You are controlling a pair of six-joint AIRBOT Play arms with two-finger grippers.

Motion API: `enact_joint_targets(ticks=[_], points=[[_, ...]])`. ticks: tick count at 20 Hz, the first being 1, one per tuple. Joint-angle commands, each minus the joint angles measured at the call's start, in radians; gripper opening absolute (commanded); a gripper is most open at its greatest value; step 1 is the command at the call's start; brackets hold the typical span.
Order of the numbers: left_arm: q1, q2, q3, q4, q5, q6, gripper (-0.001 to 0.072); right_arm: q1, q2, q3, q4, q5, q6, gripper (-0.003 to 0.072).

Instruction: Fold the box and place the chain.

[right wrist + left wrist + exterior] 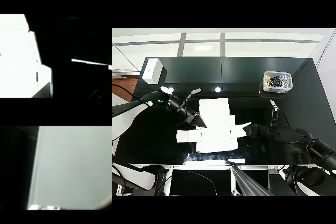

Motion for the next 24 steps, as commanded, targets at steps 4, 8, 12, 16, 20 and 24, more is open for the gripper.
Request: enact_joint_targets(ticks=[4,8,12,16,20,24], points=[[-0.001,0.000,0.001,-0.010,0.003,0.002,0.0026,0.000,0.000,0.000,0.000,-0.003,0.000,0.0022],[-0.001,0.000,0.001,-0.023,0.002,0.002,0.0026,0.000,0.000,0.000,0.000,-0.003,0.000,0.0023],[-0.001,0.002,0.002,-0.023,-0.005,0.003,0.0024,-0.044,0.003,0.019,-0.018,-0.048,0.000,0.0623],[-0.005,0.045,0.001,-0.022,0.004,0.048,0.0021,-0.225,0.008,0.174,-0.259,-0.339,0.000,0.0623],[-0.047,0.172,-0.003,0.021,0.096,0.103,0.0020,-0.406,0.008,0.373,-0.499,-0.598,-0.001,0.0622],[-0.120,0.337,-0.077,0.019,0.286,0.225,0.0020,-0.473,0.008,0.459,-0.617,-0.607,-0.002,0.0622]])
